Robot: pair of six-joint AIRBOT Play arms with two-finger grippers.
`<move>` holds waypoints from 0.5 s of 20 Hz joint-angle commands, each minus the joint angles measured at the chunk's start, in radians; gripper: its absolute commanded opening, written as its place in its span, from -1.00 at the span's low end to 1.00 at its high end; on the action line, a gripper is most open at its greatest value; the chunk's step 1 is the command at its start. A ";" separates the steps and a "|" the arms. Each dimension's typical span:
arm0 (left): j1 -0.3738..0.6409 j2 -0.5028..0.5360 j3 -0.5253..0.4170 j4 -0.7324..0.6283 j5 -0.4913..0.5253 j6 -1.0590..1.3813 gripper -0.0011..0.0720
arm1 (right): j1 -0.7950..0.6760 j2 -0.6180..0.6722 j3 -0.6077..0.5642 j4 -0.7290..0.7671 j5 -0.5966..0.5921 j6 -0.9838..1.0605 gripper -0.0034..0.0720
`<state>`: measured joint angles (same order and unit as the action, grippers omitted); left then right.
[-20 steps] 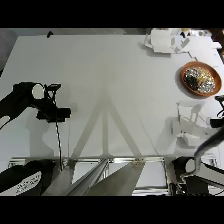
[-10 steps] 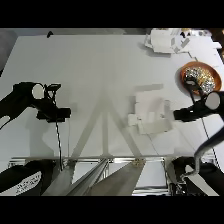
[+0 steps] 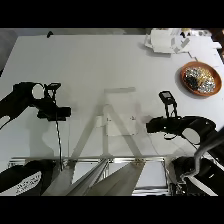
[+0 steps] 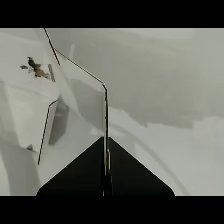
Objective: Fold the box and place the chain.
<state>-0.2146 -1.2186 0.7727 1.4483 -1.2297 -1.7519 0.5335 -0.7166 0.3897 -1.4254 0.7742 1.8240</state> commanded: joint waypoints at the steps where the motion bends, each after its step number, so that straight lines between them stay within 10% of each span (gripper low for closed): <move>1: 0.001 0.000 0.000 -0.006 0.090 0.156 -0.58 | 0.066 0.008 -0.014 -0.019 -0.056 0.064 -0.87; 5: 0.003 -0.003 0.000 -0.198 0.178 0.516 -0.24 | 0.066 0.008 -0.014 -0.018 -0.056 0.064 -0.87; 10: 0.001 -0.032 0.000 -0.875 0.172 1.255 0.46 | 0.066 0.008 -0.014 -0.018 -0.057 0.063 -0.87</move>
